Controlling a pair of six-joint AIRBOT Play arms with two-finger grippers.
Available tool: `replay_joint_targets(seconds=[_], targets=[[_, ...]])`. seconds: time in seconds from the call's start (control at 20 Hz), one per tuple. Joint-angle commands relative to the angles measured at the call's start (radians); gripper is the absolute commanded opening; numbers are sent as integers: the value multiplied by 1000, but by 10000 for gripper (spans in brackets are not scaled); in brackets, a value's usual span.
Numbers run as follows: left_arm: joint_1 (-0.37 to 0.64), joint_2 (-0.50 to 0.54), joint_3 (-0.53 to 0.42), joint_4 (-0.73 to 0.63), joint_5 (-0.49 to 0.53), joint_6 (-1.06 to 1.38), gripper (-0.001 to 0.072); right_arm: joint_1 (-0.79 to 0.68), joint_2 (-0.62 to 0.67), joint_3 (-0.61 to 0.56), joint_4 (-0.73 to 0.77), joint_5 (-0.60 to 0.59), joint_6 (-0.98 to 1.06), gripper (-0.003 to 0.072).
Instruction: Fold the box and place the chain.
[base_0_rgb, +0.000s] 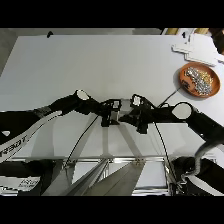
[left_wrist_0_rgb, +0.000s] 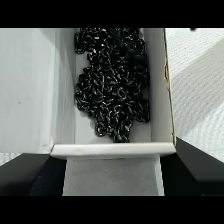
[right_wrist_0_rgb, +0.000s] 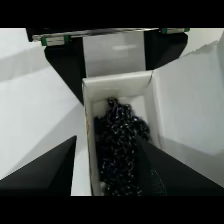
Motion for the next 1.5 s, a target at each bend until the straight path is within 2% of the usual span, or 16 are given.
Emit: replay_joint_targets(seconds=[0.0,0.1,0.2,0.3,0.4,0.55,0.85,1.05,1.15,1.3,1.45], targets=[[0,1,0,0,0,0,207,-39,43,14,-16,2,4,416],[0,1,0,0,0,0,207,-128,137,29,-61,31,-16,408],[0,1,0,0,0,0,207,-272,222,29,-50,80,-122,406],[0,1,0,0,0,0,207,-443,238,28,-55,179,-214,398],[0,1,0,0,0,0,207,-530,209,18,-113,204,-251,353],[1,1,0,0,0,0,207,-509,117,-15,-169,192,-303,352],[0,1,0,0,0,0,207,-396,-103,-27,-181,136,-446,352],[0,1,0,0,0,0,207,-370,-182,-27,-163,79,-466,333],[0,1,0,0,0,0,207,-370,-191,-27,-154,74,-467,248],[1,1,0,0,0,0,207,-370,-177,-27,-181,128,-465,19],[0,1,0,0,0,0,207,-370,-76,-27,-322,220,-321,19]])
